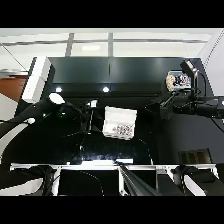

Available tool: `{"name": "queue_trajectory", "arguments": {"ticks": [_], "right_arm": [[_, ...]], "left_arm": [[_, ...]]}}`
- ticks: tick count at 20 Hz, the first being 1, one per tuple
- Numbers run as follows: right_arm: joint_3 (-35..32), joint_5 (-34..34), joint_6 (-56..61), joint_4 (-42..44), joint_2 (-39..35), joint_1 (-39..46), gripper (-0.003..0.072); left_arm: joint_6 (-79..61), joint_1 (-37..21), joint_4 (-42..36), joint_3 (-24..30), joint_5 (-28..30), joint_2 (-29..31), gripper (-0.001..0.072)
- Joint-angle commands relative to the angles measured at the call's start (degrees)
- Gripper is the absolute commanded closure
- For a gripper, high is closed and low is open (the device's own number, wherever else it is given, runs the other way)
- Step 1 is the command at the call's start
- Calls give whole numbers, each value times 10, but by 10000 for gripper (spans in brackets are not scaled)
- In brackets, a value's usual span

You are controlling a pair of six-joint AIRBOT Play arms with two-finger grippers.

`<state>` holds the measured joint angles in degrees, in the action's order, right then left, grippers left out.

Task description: Fold the box and place the chain.

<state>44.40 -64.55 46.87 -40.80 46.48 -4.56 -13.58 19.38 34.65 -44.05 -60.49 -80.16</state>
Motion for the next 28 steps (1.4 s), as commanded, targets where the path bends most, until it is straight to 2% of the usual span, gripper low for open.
{"name": "queue_trajectory", "arguments": {"ticks": [1, 11, 15, 21, 28], "right_arm": [[1, -4, 0, 0, 0, 0, -12], [1, -4, 0, 0, 0, 0, -12], [1, -4, 0, 0, 0, 0, -12], [1, -4, 0, 0, 0, 0, -12], [1, -4, 0, 0, 0, 0, -12]], "left_arm": [[-10, 6, -11, -3, -6, -5, 0], [-10, 7, -12, -3, -14, -16, -1], [-10, 8, -40, -2, -10, -18, -2], [-10, 33, -35, -3, 1, -31, -2], [-10, 37, -33, -3, 5, -31, 0]]}}
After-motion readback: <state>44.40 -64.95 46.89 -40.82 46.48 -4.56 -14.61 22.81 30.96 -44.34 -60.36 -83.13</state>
